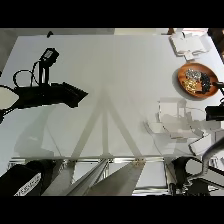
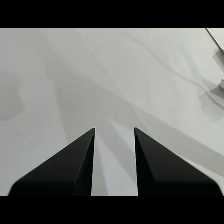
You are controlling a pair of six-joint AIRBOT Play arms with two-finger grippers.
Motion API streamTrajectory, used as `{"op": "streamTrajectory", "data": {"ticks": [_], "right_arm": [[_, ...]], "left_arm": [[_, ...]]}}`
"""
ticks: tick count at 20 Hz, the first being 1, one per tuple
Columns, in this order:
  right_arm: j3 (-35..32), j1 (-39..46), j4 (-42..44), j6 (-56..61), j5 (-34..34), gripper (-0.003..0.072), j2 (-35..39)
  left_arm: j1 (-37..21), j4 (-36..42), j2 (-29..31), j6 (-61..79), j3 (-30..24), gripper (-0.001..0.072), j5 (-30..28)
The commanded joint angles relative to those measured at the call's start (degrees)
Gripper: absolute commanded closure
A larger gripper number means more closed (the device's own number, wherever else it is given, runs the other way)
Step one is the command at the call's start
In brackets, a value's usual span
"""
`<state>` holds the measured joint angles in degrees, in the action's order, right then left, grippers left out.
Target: Fold the box and place the chain.
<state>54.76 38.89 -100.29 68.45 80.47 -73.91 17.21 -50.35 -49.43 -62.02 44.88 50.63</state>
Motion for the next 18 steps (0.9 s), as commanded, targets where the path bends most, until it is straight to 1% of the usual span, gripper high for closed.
{"op": "streamTrajectory", "data": {"ticks": [1,3,4,5,6,7,8,10,15,18], "right_arm": [[0.0,0.0,0.2,-1.0,0.8,0.0277,-0.9],[0.0,0.0,0.8,-1.0,1.2,0.0290,-1.5],[0.0,0.0,1.6,-1.0,1.7,0.0310,-1.9],[0.0,0.0,2.4,-1.0,2.3,0.0368,-2.4],[0.0,0.0,3.3,-1.0,3.3,0.0395,-3.1],[0.0,0.0,3.3,-1.0,4.4,0.0403,-3.8],[0.0,0.0,3.3,-1.0,5.0,0.0452,-4.3],[0.0,0.0,3.3,-1.4,5.2,0.0676,-4.5],[0.0,0.0,3.6,-3.0,6.8,0.0678,-4.4],[0.0,0.0,7.1,-3.0,7.6,0.0677,-4.4]], "left_arm": [[0.0,0.0,0.0,0.0,0.0,0.0430,0.0],[0.0,0.0,0.0,0.0,0.0,0.0430,0.0],[0.0,0.0,0.0,0.0,0.0,0.0430,0.0],[0.0,0.0,0.0,0.0,0.0,0.0430,0.0],[0.0,0.0,0.0,0.0,0.0,0.0430,0.0],[0.0,0.0,0.0,0.0,0.0,0.0430,0.0],[0.0,0.0,0.0,0.0,0.0,0.0430,0.0],[0.0,0.0,0.0,0.0,0.0,0.0430,0.0],[0.0,0.0,0.0,0.0,0.0,0.0430,0.0],[0.0,0.0,0.0,0.0,0.0,0.0430,0.0]]}}
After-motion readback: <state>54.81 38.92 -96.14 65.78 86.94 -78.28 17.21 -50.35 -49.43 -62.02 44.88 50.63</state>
